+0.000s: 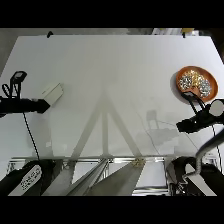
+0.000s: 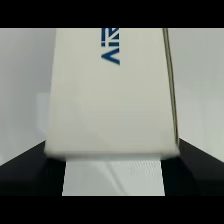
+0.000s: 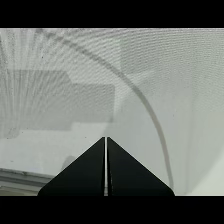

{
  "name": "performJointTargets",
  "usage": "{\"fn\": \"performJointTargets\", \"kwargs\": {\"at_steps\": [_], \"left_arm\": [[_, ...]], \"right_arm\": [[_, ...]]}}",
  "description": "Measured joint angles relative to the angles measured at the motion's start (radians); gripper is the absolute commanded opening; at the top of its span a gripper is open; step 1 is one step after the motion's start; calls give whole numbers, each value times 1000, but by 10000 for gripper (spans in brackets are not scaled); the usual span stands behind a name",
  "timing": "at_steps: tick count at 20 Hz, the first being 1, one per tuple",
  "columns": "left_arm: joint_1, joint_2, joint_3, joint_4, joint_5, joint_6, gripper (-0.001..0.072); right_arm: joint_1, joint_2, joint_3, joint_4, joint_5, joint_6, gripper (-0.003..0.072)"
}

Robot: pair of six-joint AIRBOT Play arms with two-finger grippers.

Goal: Fold the box and place the chain.

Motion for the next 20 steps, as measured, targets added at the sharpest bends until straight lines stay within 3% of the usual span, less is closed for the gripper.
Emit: {"fn": "performJointTargets", "kwargs": {"at_steps": [1,4,8,11,12,15,20], "left_arm": [[0,-2,-11,13,-20,-9,360],[1,-6,-40,49,-103,-24,363],[0,-8,-54,71,-182,-29,656],[0,-8,-57,76,-202,-56,667],[0,-8,-58,77,-204,-72,706],[-3,0,-59,78,-206,-121,703],[-63,109,-59,85,-179,-152,700]], "right_arm": [[0,0,0,0,0,0,19],[0,0,0,0,0,0,19],[0,0,0,0,0,0,19],[0,0,0,0,0,0,19],[0,0,0,0,0,0,19],[0,0,0,0,0,0,19],[0,0,0,0,0,0,19]]}}
